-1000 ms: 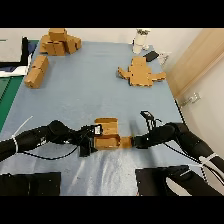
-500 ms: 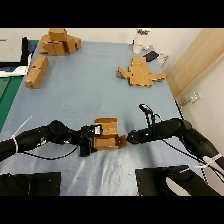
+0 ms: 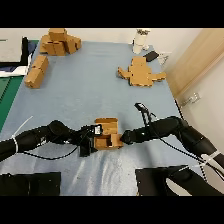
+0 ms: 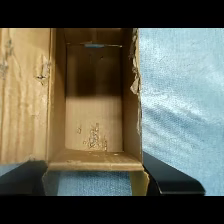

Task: Fold the box.

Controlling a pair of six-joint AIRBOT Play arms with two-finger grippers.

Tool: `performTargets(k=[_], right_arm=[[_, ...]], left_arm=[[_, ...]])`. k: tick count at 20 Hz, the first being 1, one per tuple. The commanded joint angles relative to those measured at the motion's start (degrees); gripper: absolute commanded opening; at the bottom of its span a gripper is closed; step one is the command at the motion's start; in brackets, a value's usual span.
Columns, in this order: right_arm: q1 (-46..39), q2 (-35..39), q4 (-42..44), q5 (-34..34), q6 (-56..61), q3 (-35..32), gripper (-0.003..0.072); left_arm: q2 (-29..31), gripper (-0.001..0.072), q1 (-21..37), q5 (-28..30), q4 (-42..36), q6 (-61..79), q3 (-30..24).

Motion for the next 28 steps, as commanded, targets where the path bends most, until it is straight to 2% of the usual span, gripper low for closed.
performTargets(k=[1,2,4,6,10,13,19,20,22,24,25,28], right_arm=[[5.2,-4.2,-3.3,0.2,6.4,3.7,0.0399],[7.8,-5.8,-8.4,-0.2,11.8,6.0,0.0351],[14.5,-9.2,-22.4,-2.9,26.7,11.0,0.035],[20.3,-13.6,-30.4,-7.8,36.7,15.5,0.035],[28.0,-21.7,-36.0,-12.9,49.7,23.0,0.035],[30.6,-26.7,-39.6,-17.8,55.1,27.0,0.0349],[30.6,-31.6,-37.6,-17.7,58.6,27.9,0.0341],[30.6,-31.9,-37.6,-17.6,59.0,27.9,0.0301],[30.6,-32.7,-37.6,-17.6,59.0,27.9,0.028],[30.6,-33.0,-37.6,-17.6,58.9,27.9,0.0034],[30.6,-33.0,-37.6,-17.6,58.9,27.9,0.0003],[31.1,-32.8,-37.6,-16.9,58.1,28.2,0.0006]], left_arm=[[0.0,0.0402,0.0,0.0,0.0,0.0,0.0],[0.0,0.0402,0.0,0.0,0.0,0.0,0.0],[0.0,0.0402,0.0,0.0,0.0,0.0,0.0],[0.0,0.0402,0.0,0.0,0.0,0.0,0.0],[0.0,0.0402,0.0,0.0,0.0,0.0,0.0],[0.0,0.0403,0.0,0.0,0.0,0.0,0.0],[0.0,0.0402,0.0,0.0,0.0,0.0,0.0],[0.0,0.0402,0.0,0.0,0.0,0.0,0.0],[0.0,0.0403,0.0,0.0,0.0,0.0,0.0],[0.0,0.0402,0.0,0.0,0.0,0.0,0.0],[0.0,0.0402,0.0,0.0,0.0,0.0,0.0],[0.0,0.0402,0.0,0.0,0.0,0.0,0.0]])
